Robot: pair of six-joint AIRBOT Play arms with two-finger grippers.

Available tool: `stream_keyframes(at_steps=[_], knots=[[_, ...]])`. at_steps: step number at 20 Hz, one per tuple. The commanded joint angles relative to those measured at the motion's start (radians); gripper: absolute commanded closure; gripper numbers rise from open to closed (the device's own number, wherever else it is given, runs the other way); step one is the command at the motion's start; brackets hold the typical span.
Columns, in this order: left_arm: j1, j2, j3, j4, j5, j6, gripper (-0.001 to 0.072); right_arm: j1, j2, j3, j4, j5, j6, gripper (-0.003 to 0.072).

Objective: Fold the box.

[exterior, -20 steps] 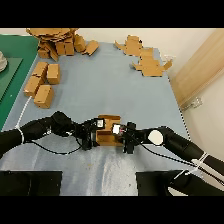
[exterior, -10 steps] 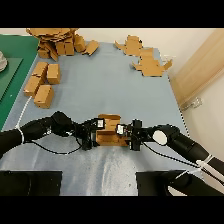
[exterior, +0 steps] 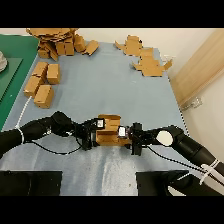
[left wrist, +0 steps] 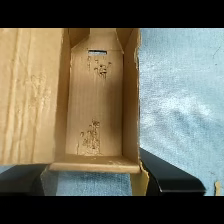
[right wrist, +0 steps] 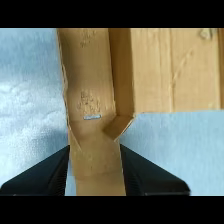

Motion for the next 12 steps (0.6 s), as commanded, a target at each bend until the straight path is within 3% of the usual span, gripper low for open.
stream_keyframes(at_steps=[1,2,3,4,5,7,8,12], knots=[[0.0,0.0,0.001,0.0,0.0,0.0,0.0365,0.002,-0.034,0.001,0.076,-0.079,-0.067,0.0203],[0.0,0.0,0.001,0.0,0.0,0.0,0.0365,0.002,-0.041,0.001,0.103,-0.09,-0.094,0.0219],[0.0,0.0,0.001,0.0,0.0,0.0,0.0365,0.002,-0.047,0.001,0.131,-0.089,-0.116,0.0291],[0.0,0.0,0.001,0.0,0.0,0.0,0.0365,0.002,-0.053,0.001,0.153,-0.082,-0.117,0.0433],[0.0,0.0,0.001,0.0,0.0,0.0,0.0365,0.003,-0.058,0.001,0.157,-0.079,-0.117,0.0522],[0.0,0.0,0.001,0.0,0.0,0.0,0.0365,0.009,-0.067,0.001,0.157,-0.092,-0.117,0.0558],[0.0,0.0,0.001,0.0,0.0,0.0,0.0365,0.014,-0.071,0.001,0.156,-0.098,-0.117,0.0612],[0.0,0.0,0.001,0.0,0.0,0.0,0.0365,0.014,-0.083,0.001,0.219,-0.114,-0.151,0.0612]])
